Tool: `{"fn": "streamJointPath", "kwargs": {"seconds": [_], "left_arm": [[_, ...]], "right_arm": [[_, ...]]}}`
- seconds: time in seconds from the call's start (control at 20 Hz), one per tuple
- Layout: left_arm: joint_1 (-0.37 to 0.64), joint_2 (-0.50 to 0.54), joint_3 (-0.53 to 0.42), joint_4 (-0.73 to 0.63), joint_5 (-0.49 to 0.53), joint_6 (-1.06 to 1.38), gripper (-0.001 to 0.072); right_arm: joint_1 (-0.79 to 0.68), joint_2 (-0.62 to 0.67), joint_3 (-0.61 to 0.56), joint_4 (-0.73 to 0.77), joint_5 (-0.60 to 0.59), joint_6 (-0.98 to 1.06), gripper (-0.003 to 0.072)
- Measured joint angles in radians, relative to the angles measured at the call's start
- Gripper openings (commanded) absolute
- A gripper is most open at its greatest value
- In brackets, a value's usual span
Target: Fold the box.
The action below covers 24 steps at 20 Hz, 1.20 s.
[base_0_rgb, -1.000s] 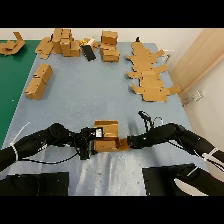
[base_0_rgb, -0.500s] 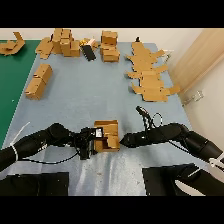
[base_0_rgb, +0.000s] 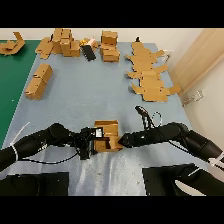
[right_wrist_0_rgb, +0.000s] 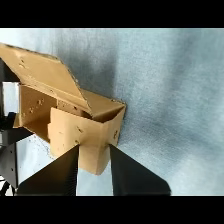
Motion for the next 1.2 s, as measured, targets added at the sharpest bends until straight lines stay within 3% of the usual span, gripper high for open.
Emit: {"fn": "streamJointPath", "kwargs": {"seconds": [0.2, 0.4, 0.7, 1.05, 1.2], "left_arm": [[0.000, 0.000, 0.000, 0.000, 0.000, 0.000, 0.0517], [0.000, 0.000, 0.000, 0.000, 0.000, 0.000, 0.0517], [0.000, 0.000, 0.000, 0.000, 0.000, 0.000, 0.0517], [0.000, 0.000, 0.000, 0.000, 0.000, 0.000, 0.0518], [0.000, 0.000, 0.000, 0.000, 0.000, 0.000, 0.0517]], "right_arm": [[0.064, -0.070, 0.047, -0.068, 0.018, 0.063, 0.0304], [0.193, -0.156, 0.167, -0.318, -0.011, 0.304, 0.0332], [0.373, -0.335, 0.384, -0.630, -0.194, 0.665, 0.0332], [0.481, -0.551, 0.566, -0.741, -0.406, 0.919, 0.0323], [0.491, -0.595, 0.588, -0.761, -0.447, 0.964, 0.0072]]}}
